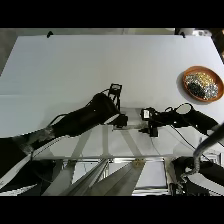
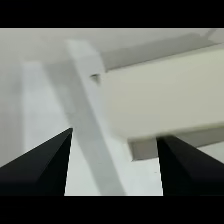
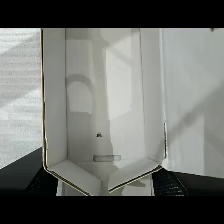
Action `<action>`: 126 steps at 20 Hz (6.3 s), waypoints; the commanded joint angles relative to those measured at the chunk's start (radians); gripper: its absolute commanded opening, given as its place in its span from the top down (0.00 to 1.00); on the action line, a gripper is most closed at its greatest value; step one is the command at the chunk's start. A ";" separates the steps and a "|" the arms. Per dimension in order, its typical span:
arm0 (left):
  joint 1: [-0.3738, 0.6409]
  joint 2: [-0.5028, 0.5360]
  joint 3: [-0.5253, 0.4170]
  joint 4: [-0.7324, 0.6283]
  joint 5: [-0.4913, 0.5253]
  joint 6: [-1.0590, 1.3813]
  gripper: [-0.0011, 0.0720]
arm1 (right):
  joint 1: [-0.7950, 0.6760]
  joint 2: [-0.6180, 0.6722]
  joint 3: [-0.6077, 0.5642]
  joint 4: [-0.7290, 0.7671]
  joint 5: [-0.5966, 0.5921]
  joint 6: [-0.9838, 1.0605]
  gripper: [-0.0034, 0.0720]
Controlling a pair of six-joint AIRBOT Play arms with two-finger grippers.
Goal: Fold the box and place the chain.
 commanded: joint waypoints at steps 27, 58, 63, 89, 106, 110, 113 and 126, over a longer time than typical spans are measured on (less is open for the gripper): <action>0.389 0.131 -0.658 -1.293 0.578 2.596 0.03 | 0.000 0.000 0.000 -0.001 0.003 -0.002 0.41; 0.375 0.023 -0.655 -1.512 0.541 2.849 0.04 | 0.000 0.000 0.000 -0.001 0.003 -0.002 0.41; 0.368 0.016 -0.653 -1.545 0.536 2.896 0.04 | 0.000 0.000 0.000 -0.001 0.003 -0.002 0.41; 0.346 0.017 -0.653 -1.543 0.557 2.902 0.80 | 0.000 0.000 0.001 0.005 -0.042 -0.002 0.41; 0.346 0.017 -0.653 -1.543 0.557 2.902 0.80 | 0.000 0.039 0.002 -0.015 0.001 0.029 0.02; 0.346 0.017 -0.653 -1.543 0.557 2.902 0.80 | 0.000 0.154 0.002 -0.189 0.001 0.193 0.02; 0.346 0.017 -0.653 -1.543 0.557 2.902 0.80 | 0.000 0.251 0.002 -0.385 0.039 0.383 0.02; 0.346 0.017 -0.653 -1.543 0.557 2.902 0.80 | 0.000 0.566 0.005 0.077 0.034 0.482 0.95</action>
